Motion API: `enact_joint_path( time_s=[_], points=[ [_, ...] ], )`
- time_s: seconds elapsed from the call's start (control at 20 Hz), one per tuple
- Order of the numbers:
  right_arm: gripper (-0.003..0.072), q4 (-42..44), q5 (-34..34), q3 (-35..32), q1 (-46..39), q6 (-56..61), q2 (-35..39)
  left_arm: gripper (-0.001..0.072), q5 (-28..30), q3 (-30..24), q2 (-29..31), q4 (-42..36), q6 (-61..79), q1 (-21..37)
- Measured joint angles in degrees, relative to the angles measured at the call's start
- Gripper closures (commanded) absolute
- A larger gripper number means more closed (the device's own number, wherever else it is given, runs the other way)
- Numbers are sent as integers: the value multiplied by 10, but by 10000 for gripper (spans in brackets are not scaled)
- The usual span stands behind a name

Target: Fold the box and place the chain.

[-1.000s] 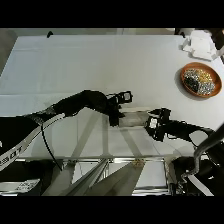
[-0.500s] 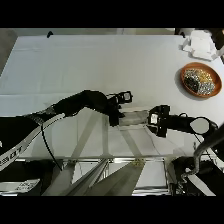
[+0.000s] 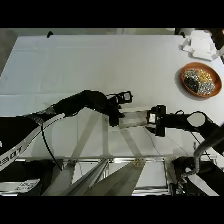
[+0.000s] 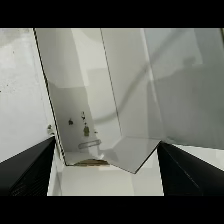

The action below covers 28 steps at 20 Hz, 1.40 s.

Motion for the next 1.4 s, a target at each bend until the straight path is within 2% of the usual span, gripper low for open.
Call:
enact_joint_path(
  time_s=[0.6, 1.05, 1.4],
  points=[
    [20, 16, 1, 1, 0, -27, -10, 697, 0, 0, 0, 0, 0, 0],
    [20, -14, 85, 8, 0, 12, -30, 697, 3, 0, 0, 2, 3, 0],
    [19, -10, 89, 9, 0, 15, -59, 697, 1, 0, 0, 1, 0, 0]
  ],
)
